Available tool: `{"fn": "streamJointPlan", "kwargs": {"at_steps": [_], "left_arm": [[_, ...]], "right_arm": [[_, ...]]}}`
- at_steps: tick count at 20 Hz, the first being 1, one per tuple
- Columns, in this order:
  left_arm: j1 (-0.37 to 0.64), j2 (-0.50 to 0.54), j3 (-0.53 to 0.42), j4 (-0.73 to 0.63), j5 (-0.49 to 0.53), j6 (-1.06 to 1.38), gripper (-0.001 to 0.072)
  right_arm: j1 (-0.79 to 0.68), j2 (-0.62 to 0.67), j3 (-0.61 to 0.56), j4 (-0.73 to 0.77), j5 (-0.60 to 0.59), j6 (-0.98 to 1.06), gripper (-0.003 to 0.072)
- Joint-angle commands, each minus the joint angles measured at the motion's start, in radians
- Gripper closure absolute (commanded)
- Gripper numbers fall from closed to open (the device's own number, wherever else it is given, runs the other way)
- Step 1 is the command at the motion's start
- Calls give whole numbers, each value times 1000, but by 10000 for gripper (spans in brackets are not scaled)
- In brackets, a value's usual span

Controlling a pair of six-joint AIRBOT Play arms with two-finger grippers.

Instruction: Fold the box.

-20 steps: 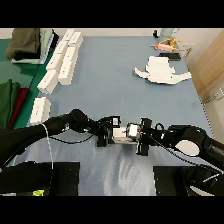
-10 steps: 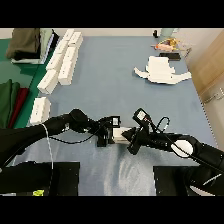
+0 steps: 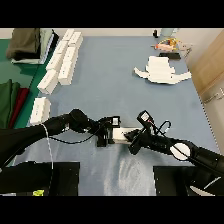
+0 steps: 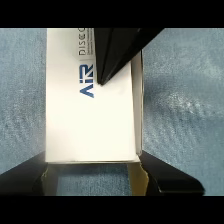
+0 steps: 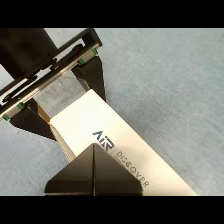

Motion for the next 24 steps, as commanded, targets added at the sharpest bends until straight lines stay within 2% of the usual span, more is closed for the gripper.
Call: {"fn": "streamJointPlan", "kwargs": {"at_steps": [1, 24], "left_arm": [[0, -1, 1, 0, 0, 0, 287], [0, -1, 1, 0, 0, 0, 287]], "right_arm": [[1, -3, -38, 8, -13, 0, 686], [1, 54, 28, 15, -19, 4, 685]]}}
